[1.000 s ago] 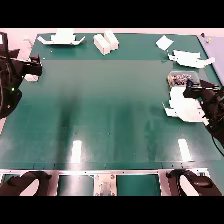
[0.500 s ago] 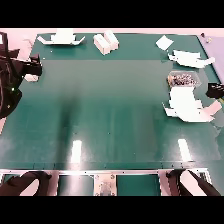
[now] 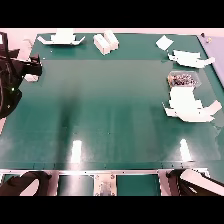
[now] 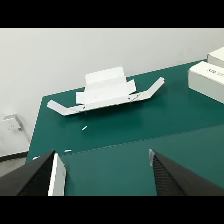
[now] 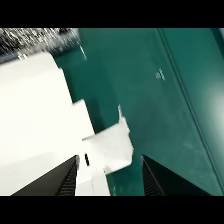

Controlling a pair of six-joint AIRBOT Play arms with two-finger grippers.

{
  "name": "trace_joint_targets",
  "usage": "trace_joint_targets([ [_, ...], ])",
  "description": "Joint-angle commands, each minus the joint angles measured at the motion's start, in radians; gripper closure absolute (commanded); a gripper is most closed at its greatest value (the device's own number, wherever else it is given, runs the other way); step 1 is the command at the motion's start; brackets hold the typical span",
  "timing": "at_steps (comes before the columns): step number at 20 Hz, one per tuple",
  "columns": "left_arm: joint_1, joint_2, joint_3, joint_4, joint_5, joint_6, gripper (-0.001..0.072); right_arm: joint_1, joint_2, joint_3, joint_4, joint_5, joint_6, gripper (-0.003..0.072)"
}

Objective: Fold the box and place the chain.

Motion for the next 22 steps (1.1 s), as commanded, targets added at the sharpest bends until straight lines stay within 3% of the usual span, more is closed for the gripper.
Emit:
trace_joint_targets([
  [1, 0.000, 0.000, 0.001, 0.000, 0.000, 0.000, -0.0002, -0.021, -0.135, 0.118, -0.079, 0.152, 0.041, 0.0187],
  [11, 0.000, 0.000, 0.001, 0.000, 0.000, 0.000, -0.0002, -0.019, -0.367, 0.211, -0.063, 0.158, -0.069, 0.0183],
  [22, 0.000, 0.000, 0.001, 0.000, 0.000, 0.000, -0.0002, -0.020, -0.502, 0.242, 0.074, 0.225, -0.196, 0.0181],
])
